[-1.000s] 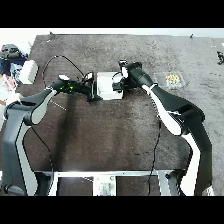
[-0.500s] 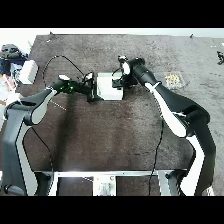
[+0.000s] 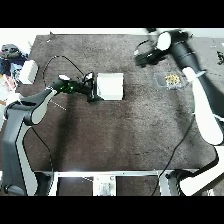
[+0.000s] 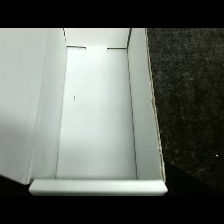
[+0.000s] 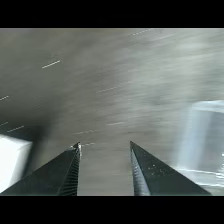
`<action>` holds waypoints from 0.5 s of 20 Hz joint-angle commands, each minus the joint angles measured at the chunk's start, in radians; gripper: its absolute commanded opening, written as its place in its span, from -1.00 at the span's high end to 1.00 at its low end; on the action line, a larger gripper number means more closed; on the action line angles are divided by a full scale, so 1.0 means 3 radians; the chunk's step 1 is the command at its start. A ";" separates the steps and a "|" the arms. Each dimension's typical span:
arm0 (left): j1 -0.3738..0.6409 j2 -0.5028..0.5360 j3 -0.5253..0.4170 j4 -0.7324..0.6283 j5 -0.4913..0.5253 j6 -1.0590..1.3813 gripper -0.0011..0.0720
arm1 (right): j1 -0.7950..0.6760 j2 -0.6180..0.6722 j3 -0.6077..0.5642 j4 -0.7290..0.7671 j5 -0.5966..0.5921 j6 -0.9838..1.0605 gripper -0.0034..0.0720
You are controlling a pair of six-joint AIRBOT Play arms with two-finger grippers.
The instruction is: Fold the box and place the chain.
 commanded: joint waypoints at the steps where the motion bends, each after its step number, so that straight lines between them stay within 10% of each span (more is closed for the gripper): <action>1: 0.0003 -0.0001 0.0001 0.0000 0.0006 -0.0003 0.49 | -0.0619 0.0135 -0.0003 -0.0018 -0.0028 -0.0210 0.02; 10: 0.0003 -0.0001 0.0001 0.0000 0.0006 -0.0003 0.49 | -0.1311 -0.0445 -0.0009 0.0239 0.0093 -0.0384 0.02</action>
